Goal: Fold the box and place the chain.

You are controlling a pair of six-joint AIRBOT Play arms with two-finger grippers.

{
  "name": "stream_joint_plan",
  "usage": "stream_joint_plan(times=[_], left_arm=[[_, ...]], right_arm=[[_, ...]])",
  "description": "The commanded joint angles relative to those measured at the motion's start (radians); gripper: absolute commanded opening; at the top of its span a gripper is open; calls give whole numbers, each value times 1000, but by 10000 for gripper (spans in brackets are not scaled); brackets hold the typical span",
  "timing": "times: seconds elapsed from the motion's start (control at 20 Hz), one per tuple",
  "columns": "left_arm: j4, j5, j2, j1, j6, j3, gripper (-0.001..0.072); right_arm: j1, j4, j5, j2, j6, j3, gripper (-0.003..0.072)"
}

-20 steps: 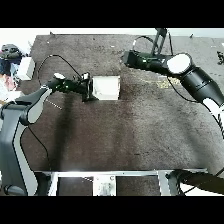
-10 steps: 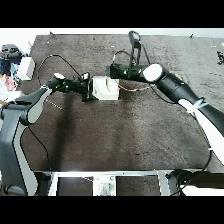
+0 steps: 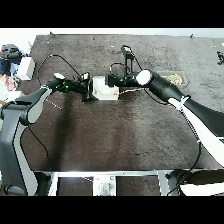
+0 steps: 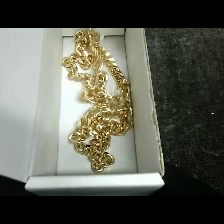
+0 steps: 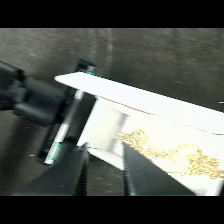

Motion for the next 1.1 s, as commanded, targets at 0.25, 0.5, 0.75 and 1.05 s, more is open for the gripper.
stream_joint_plan(times=[0.25,0.5,0.75,1.05], left_arm=[[0,0,0,0,0,0,287],[0,0,0,0,0,0,287],[0,0,0,0,0,0,288],[0,0,0,0,0,0,287]], right_arm=[[-309,-133,97,-3,73,-43,420],[-504,-130,3,-43,165,-139,420],[-536,-60,-93,-111,186,-138,420],[-532,5,-167,-177,185,-136,303]])
